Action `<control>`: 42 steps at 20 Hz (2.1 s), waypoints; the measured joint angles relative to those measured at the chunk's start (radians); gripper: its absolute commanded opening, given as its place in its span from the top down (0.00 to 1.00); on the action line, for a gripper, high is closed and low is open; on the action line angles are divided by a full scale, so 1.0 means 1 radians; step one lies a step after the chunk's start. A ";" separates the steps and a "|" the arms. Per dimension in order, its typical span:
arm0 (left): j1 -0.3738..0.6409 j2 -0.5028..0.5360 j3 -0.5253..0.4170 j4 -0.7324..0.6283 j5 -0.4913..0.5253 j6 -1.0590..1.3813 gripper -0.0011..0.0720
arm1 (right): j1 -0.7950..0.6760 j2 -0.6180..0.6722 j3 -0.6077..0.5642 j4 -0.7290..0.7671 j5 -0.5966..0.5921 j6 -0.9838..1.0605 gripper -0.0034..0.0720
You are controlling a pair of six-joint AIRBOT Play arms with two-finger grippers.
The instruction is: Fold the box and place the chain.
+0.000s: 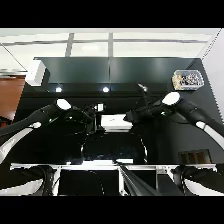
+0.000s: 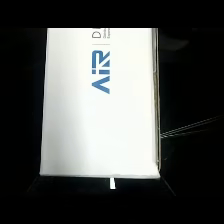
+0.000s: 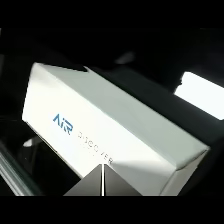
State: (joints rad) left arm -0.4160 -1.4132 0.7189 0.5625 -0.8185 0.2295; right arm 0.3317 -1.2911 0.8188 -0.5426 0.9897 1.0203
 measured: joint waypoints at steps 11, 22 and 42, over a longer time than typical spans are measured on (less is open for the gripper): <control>0.019 0.115 0.027 0.134 -0.055 -0.120 0.02 | -0.307 0.363 0.068 -0.260 0.326 0.026 0.93; -0.115 0.030 0.231 0.076 -0.039 -0.359 0.02 | -0.356 0.394 0.036 -0.322 0.227 0.047 0.93; -0.234 -0.094 0.335 0.272 -0.131 -0.499 0.02 | -0.356 0.395 0.032 -0.327 0.186 0.046 0.93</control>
State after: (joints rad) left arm -0.6498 -1.5070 1.0538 0.8349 -0.9493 -0.2699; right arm -0.0242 -0.8963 0.8513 -0.8692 1.1759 1.0664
